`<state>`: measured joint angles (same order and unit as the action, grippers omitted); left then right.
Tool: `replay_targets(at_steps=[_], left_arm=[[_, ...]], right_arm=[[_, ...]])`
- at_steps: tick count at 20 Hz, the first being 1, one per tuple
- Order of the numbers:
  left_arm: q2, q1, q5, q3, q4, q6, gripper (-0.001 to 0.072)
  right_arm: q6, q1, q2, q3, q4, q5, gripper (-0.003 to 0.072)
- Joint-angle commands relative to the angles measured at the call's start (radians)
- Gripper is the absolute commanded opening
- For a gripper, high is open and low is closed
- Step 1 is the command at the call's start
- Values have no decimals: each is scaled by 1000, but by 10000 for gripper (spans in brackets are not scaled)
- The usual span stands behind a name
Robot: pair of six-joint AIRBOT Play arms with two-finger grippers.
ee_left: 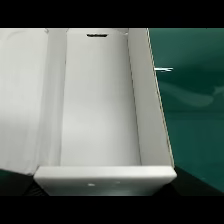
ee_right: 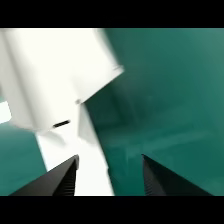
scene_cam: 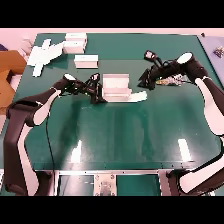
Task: Fold the box and place the chain.
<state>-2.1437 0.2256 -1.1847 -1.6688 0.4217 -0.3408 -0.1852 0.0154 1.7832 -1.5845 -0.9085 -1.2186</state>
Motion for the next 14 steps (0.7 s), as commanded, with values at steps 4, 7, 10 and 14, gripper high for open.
replay_targets(at_steps=[4,7,10,14], left_arm=[[0,0,0,-1,0,0,529],[0,0,1,-1,0,0,529],[0,0,8,-1,0,0,529],[0,0,7,-1,0,0,528]], right_arm=[[13,51,-3,88,-69,92,550],[45,70,-3,100,-70,92,550],[66,83,-2,117,-71,93,533],[84,83,-2,117,-68,98,419]])
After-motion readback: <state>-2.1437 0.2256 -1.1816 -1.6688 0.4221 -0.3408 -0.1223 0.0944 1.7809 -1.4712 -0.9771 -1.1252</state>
